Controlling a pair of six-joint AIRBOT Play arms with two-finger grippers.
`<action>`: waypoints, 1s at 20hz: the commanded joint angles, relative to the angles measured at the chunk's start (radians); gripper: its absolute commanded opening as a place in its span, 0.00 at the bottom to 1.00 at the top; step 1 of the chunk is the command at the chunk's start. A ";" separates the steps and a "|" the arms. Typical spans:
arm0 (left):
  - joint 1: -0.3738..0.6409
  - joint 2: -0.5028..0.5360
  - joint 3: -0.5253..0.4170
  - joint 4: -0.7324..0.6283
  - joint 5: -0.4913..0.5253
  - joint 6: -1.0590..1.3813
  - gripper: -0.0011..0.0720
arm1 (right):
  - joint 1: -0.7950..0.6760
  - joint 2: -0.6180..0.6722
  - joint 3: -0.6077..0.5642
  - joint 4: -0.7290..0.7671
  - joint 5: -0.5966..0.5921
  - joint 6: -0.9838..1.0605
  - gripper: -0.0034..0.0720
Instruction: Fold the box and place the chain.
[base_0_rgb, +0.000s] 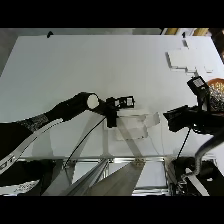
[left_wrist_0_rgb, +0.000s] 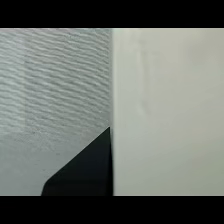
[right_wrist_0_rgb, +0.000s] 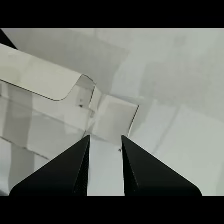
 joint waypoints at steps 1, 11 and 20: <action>0.000 0.000 0.000 0.001 -0.011 0.027 0.02 | 0.001 0.000 0.001 0.000 0.000 0.000 0.35; 0.001 -0.002 0.000 -0.044 -0.014 0.116 0.02 | 0.001 0.000 0.000 0.000 -0.006 0.000 0.35; 0.000 0.000 0.000 -0.096 -0.048 0.185 0.02 | 0.001 0.000 0.000 0.000 -0.019 0.000 0.35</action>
